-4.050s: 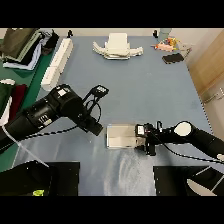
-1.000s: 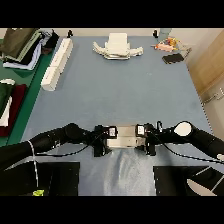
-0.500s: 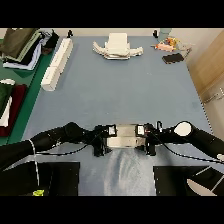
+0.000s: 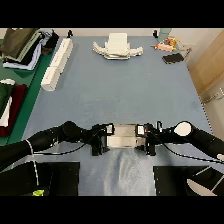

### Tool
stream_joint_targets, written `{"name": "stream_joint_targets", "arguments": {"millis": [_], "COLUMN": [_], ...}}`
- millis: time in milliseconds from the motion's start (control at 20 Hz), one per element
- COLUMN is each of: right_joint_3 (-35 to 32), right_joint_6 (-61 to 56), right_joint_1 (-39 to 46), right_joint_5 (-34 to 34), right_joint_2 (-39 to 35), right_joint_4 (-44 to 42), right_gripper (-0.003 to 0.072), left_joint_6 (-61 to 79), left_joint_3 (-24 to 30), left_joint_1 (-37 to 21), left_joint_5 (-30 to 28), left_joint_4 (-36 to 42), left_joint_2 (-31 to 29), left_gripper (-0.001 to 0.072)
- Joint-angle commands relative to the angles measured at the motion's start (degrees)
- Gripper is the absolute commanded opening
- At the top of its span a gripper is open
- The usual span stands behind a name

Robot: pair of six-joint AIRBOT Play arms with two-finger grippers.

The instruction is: Fold the box.

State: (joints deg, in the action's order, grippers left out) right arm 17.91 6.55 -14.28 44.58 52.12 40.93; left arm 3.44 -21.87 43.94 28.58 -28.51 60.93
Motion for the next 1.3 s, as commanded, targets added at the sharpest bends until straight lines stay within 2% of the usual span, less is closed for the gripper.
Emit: {"name": "stream_joint_targets", "arguments": {"millis": [0, 150, 600, 650, 700, 750, 1250], "right_joint_3": [0.07, 0.07, 0.07, 0.07, 0.07, 0.07, 0.07], "right_joint_6": [-0.02, -0.02, -0.02, -0.02, 0.0, -0.02, -0.02], "right_joint_1": [0.02, 0.02, 0.02, 0.02, 0.02, 0.02, 0.02], "right_joint_5": [0.02, 0.02, 0.02, 0.02, 0.02, 0.02, 0.0], "right_joint_2": [-0.04, -0.04, -0.04, -0.04, -0.04, -0.04, -0.04], "right_joint_4": [0.0, 0.0, 0.0, 0.0, 0.0, 0.0, 0.0], "right_gripper": [0.0505, 0.0505, 0.0505, 0.0505, 0.0505, 0.0505, 0.0505], "left_joint_6": [1.95, 3.69, 3.63, 3.63, 3.65, 3.65, 3.61], "left_joint_3": [0.02, 0.02, 0.02, 0.02, 0.02, 0.02, 0.02], "left_joint_1": [0.17, 1.81, 2.14, 2.14, 2.14, 2.14, 2.14], "left_joint_5": [-0.76, -3.04, -3.08, -3.08, -3.1, -3.06, -2.89], "left_joint_4": [0.33, 0.5, 0.5, 0.52, 0.48, 0.52, 0.68], "left_joint_2": [-0.2, -0.2, -0.2, -0.2, -0.2, -0.13, 0.15], "left_gripper": [0.0697, 0.0698, 0.0696, 0.0675, 0.0492, 0.0404, 0.0403]}}
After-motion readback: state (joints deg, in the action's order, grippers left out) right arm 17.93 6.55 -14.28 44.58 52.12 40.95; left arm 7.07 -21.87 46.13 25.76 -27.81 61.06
